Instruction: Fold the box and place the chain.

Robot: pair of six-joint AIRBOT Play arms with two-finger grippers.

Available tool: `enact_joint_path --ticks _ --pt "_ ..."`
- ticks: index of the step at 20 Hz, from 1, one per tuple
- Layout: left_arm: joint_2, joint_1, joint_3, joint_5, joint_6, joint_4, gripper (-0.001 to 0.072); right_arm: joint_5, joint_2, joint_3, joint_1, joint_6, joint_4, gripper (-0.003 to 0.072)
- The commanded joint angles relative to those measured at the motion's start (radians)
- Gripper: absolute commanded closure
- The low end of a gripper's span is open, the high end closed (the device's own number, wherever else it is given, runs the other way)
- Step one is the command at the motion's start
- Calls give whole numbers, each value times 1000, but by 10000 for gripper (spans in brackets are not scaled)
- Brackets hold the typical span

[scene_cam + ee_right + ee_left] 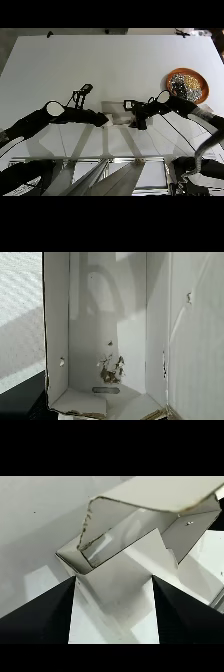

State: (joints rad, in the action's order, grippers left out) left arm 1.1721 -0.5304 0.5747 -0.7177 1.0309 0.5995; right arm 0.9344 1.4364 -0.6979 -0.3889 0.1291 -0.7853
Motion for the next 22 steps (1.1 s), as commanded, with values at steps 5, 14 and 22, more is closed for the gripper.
enact_joint_path --ticks 5,14,22 --pt "74 -45 69 9 163 129 174 0 -1 0 -1 0 0 391" --pt "101 -69 153 -20 336 259 174 0 -1 0 -1 0 0 391" --pt "121 -88 153 -39 420 299 174 0 -1 0 -1 0 0 391"
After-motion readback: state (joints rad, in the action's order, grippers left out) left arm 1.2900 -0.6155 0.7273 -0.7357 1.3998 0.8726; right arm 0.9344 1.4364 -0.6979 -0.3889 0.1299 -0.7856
